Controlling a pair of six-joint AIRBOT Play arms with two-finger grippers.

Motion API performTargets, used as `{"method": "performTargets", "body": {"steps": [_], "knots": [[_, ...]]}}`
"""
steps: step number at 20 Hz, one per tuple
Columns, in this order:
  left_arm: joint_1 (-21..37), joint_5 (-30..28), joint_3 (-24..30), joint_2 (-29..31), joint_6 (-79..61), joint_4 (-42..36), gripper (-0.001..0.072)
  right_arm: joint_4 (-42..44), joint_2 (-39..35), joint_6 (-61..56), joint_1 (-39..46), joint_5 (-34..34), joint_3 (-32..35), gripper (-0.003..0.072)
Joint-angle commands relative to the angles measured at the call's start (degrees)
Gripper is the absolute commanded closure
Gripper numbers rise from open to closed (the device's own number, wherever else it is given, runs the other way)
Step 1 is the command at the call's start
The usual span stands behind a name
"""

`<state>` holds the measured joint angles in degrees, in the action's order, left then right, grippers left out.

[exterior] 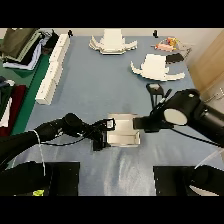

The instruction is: Fold the box.

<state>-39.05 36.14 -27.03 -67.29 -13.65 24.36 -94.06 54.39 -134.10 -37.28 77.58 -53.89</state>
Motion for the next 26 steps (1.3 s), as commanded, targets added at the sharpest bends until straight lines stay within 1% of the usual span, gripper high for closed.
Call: {"method": "performTargets", "body": {"steps": [1,3,5,6,9,11,14,17,19,23,26], "knots": [[0.0,0.0,0.0,0.0,0.0,0.0,0.0230,-0.2,-2.7,9.9,8.9,2.2,-0.6,0.0681],[0.0,0.0,0.0,0.0,0.0,0.0,0.0230,3.0,-0.1,16.8,16.2,1.6,-0.4,0.0682],[0.0,0.0,0.0,0.0,0.0,0.0,0.0230,8.3,4.3,24.6,23.8,0.0,-0.4,0.0683],[0.0,0.0,0.0,0.0,0.0,0.0,0.0230,11.9,6.9,28.4,27.1,-1.1,-0.4,0.0683],[0.0,0.0,0.0,0.0,0.0,0.0,0.0229,27.5,15.6,40.7,34.7,-3.1,-0.4,0.0683],[0.0,0.0,0.0,0.0,0.0,0.0,0.0229,35.9,20.7,46.9,36.9,-4.3,-0.4,0.0682],[0.0,0.0,0.0,0.0,0.0,0.0,0.0230,46.8,26.4,55.5,37.1,-5.1,-0.4,0.0682],[0.0,0.0,0.0,0.0,0.0,0.0,0.0230,55.6,27.6,62.5,37.0,-5.2,-0.5,0.0681],[0.0,0.0,0.0,0.0,0.0,0.0,0.0230,58.9,27.6,66.8,37.0,-3.1,-0.6,0.0681],[0.0,0.0,0.0,0.0,0.0,0.0,0.0230,59.1,27.2,72.1,35.6,4.8,-0.5,0.0681],[0.0,0.0,0.0,0.0,0.0,0.0,0.0230,55.6,24.2,74.2,31.6,4.1,-0.3,0.0681]]}}
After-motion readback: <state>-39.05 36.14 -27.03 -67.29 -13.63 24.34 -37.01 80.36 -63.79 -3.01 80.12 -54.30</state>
